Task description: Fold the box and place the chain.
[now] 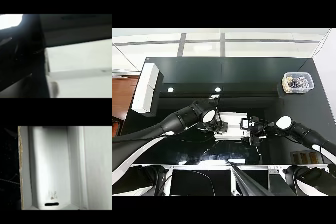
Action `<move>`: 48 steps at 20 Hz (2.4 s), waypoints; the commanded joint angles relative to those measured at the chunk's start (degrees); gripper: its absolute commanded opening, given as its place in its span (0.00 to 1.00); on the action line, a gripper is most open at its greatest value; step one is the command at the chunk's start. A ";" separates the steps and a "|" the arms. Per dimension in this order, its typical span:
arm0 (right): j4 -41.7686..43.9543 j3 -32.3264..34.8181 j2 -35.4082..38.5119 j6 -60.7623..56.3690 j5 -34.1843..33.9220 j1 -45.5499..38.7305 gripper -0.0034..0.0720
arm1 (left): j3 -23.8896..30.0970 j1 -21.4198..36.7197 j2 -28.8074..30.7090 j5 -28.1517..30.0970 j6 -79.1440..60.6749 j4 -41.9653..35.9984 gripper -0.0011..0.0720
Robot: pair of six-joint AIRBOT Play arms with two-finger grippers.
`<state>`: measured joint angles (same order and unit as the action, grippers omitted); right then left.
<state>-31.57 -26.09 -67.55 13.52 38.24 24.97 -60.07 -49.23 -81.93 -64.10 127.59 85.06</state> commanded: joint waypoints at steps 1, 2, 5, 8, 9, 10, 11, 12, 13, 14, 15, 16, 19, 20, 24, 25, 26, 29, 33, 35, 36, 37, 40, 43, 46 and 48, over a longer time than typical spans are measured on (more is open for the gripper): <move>0.02 -0.02 0.02 -0.02 0.02 0.02 0.70 | -1.03 -0.39 -1.53 -1.42 1.90 1.62 0.68; 0.04 -0.02 0.02 -0.02 0.02 0.02 0.70 | -1.81 -0.68 -2.45 -2.14 1.99 1.90 0.68; 0.02 -0.02 0.02 -0.02 0.00 0.02 0.70 | -5.27 -1.86 -5.84 -5.29 4.72 2.97 0.68; 0.02 -0.02 0.02 -0.02 0.02 0.02 0.70 | -6.49 -2.75 -7.37 -6.45 7.06 2.95 0.44; 0.02 -0.02 0.02 -0.02 0.02 0.02 0.70 | -6.49 -2.82 -7.52 -7.02 7.98 2.97 0.42; 0.04 -0.02 0.02 -0.02 0.02 0.02 0.70 | -6.49 -2.84 -7.56 -7.10 8.33 2.73 0.42; 0.02 -0.02 0.02 -0.02 0.02 0.02 0.70 | -6.49 -2.82 -7.58 -7.08 9.55 2.78 0.42; 0.04 -0.02 0.02 -0.02 0.02 0.02 0.70 | -6.47 -2.80 -7.58 -6.91 11.13 2.91 0.42; 0.04 -0.02 0.02 -0.02 0.02 0.02 0.70 | -6.49 -2.78 -7.65 -6.47 12.02 3.21 0.42; 0.02 -0.02 0.02 -0.02 0.02 0.02 0.70 | -6.47 -2.78 -7.72 -6.12 12.20 3.21 0.42; 0.02 -0.02 0.02 -0.02 0.02 0.02 0.70 | -6.49 -2.78 -7.72 -5.53 12.17 3.15 0.42; 0.02 -0.02 0.02 -0.02 0.02 0.02 0.70 | -6.47 -2.78 -7.72 -5.16 12.17 2.78 0.42; 0.02 -0.02 0.02 -0.02 0.02 0.02 0.70 | -6.47 -2.73 -7.72 -4.31 12.17 2.75 0.36; 0.04 -0.02 0.02 -0.02 0.02 0.02 0.70 | -6.47 -2.73 -7.72 -3.91 12.17 2.73 0.30; 0.04 -0.02 0.02 -0.02 0.02 0.02 0.70 | -6.47 -2.75 -8.24 -3.67 12.17 1.99 0.13; 0.04 -0.02 0.02 -0.02 0.02 0.02 0.70 | -6.47 -2.73 -8.35 -3.61 12.17 1.42 0.06; 0.02 -0.02 0.02 -0.02 0.02 0.02 0.70 | -6.47 -2.73 -8.33 -3.48 12.15 1.38 0.05; 0.02 -0.02 0.02 -0.02 0.02 0.02 0.70 | -6.49 -2.73 -8.33 -3.50 12.15 1.33 0.06; 0.04 -0.02 0.02 -0.02 0.02 0.02 0.70 | -6.49 -2.29 -8.33 -4.31 12.13 1.22 0.47; 0.04 -0.02 0.02 -0.02 0.04 0.02 0.70 | -6.49 -2.08 -8.33 -4.55 12.15 1.20 0.34; 0.02 -0.02 0.02 -0.02 0.04 0.02 0.70 | -6.49 -2.08 -8.33 -4.74 12.13 1.22 0.18; 0.02 -0.02 0.04 -0.02 0.04 0.02 0.70 | -6.49 -2.08 -8.33 -4.79 12.13 1.20 0.16; 0.04 -0.02 0.02 -0.02 0.04 0.02 0.70 | -6.49 -2.08 -8.26 -4.76 11.72 1.22 0.05; 0.02 -0.02 0.02 -0.02 0.07 0.02 0.70 | -6.75 -2.08 -8.24 -4.98 11.39 1.22 0.05; 0.04 -0.04 0.11 -1.88 0.04 0.02 0.71 | -7.28 -1.88 -8.02 -4.96 10.56 1.31 0.05; -0.11 -0.07 0.90 -4.66 0.09 0.02 0.99 | -7.45 -1.73 -8.02 -4.96 10.45 1.31 0.05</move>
<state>-31.70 -26.09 -67.26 11.90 37.95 24.97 -67.20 -51.18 -90.06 -68.64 138.76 86.30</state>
